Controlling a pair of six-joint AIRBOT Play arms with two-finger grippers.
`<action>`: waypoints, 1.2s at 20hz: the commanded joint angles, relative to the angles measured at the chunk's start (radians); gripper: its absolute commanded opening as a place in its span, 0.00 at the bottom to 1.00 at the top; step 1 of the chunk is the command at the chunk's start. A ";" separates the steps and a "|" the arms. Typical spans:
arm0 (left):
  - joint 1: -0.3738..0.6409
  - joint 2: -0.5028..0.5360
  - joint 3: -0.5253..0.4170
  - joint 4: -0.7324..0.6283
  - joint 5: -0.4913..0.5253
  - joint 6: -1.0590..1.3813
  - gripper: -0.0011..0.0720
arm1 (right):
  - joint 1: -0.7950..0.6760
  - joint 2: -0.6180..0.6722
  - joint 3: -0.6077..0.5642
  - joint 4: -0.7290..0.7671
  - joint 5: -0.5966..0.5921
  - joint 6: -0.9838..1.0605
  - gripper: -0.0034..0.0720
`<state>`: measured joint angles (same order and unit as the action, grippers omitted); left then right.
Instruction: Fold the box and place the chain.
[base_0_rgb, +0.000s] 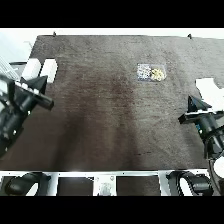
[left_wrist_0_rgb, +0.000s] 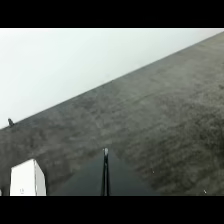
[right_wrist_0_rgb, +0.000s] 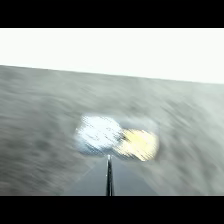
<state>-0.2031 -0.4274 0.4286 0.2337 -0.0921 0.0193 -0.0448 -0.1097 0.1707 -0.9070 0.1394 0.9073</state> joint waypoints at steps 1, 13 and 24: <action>-0.027 0.085 -0.143 -0.014 0.019 -0.058 0.04 | -0.117 0.058 -0.129 -0.010 -0.036 0.026 0.05; -0.027 0.088 -0.199 -0.013 0.048 -0.090 0.04 | 0.204 0.058 -0.113 0.005 0.068 -0.074 0.06; -0.027 0.089 -0.199 -0.013 0.048 -0.090 0.04 | 0.222 0.058 -0.113 0.015 0.067 -0.071 0.06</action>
<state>-0.2295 -0.3397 0.2306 0.2203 -0.0448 -0.0708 0.1741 -0.0525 0.0586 -0.8928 0.2054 0.8368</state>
